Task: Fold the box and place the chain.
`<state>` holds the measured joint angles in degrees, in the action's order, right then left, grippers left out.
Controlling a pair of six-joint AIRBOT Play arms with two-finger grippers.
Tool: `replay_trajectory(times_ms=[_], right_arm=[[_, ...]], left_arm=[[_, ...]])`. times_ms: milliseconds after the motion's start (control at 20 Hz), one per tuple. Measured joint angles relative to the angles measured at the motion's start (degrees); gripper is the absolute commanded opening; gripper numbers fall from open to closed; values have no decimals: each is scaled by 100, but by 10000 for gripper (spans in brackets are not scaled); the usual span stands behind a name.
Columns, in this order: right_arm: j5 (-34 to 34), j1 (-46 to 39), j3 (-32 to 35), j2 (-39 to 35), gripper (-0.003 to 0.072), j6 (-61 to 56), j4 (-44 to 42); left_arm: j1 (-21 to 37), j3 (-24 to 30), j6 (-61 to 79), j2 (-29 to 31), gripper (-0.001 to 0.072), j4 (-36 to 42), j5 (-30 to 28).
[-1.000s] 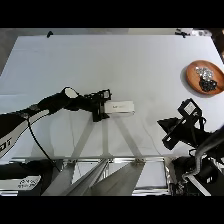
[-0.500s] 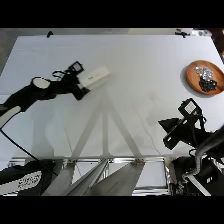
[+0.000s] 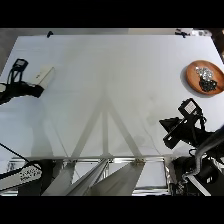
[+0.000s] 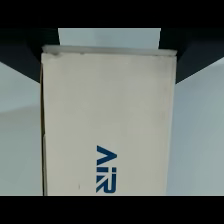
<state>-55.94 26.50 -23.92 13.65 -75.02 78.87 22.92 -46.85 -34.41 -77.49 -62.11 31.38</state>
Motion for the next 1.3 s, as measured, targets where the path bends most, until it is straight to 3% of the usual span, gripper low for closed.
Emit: replay_trajectory(times_ms=[50,100,150,550,950,1300], right_arm=[[2,0,0,0,13,-2,4],[2,0,0,0,12,-2,7],[2,0,0,0,12,-2,11],[2,0,0,0,12,-15,22],[-7,0,0,0,12,-15,22],[-11,0,0,0,12,-15,15]], left_arm=[[225,-2,-83,0,526,-90,59],[426,0,-144,0,644,-144,155],[586,-4,-188,-13,703,-181,219],[1095,-4,-332,33,705,-433,802],[1139,-4,-424,1333,699,-525,728],[1134,-2,-1355,1808,697,625,2555]])
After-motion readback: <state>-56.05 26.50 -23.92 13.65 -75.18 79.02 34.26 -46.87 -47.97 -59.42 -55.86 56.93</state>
